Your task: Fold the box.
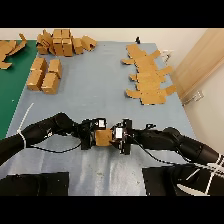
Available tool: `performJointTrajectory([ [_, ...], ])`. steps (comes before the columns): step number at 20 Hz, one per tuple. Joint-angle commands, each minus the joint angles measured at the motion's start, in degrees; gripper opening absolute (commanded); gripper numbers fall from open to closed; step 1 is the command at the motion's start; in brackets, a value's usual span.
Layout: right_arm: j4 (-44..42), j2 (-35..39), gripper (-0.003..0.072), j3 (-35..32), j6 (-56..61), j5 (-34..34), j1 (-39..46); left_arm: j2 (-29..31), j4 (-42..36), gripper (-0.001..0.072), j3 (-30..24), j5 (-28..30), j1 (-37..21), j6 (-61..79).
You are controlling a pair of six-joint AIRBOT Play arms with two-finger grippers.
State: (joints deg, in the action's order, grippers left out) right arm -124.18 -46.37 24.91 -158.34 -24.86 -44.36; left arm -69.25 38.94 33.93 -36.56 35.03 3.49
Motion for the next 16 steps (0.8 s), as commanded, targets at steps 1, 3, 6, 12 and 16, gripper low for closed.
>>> performJointTrajectory([
  [1,0.42,0.09,0.0537,0.15,-5.57,-0.59,-0.07,0.02,0.02,0.0513,0.04,0.02,0.0,0.0],
  [3,0.44,-0.11,0.0536,0.15,-8.9,0.5,-0.04,0.02,0.0,0.0513,0.04,0.02,0.0,0.0],
  [6,0.61,-0.13,0.0536,0.15,-9.31,0.98,-0.07,0.02,0.0,0.0513,0.04,0.0,0.0,0.0],
  [12,0.98,-1.09,0.0534,0.13,-9.81,0.39,-0.07,0.02,0.0,0.0513,0.04,0.0,0.0,0.0],
  [16,0.98,-2.97,0.0513,0.15,-11.76,0.85,-0.07,0.02,0.0,0.0513,0.04,0.02,0.0,0.0],
])
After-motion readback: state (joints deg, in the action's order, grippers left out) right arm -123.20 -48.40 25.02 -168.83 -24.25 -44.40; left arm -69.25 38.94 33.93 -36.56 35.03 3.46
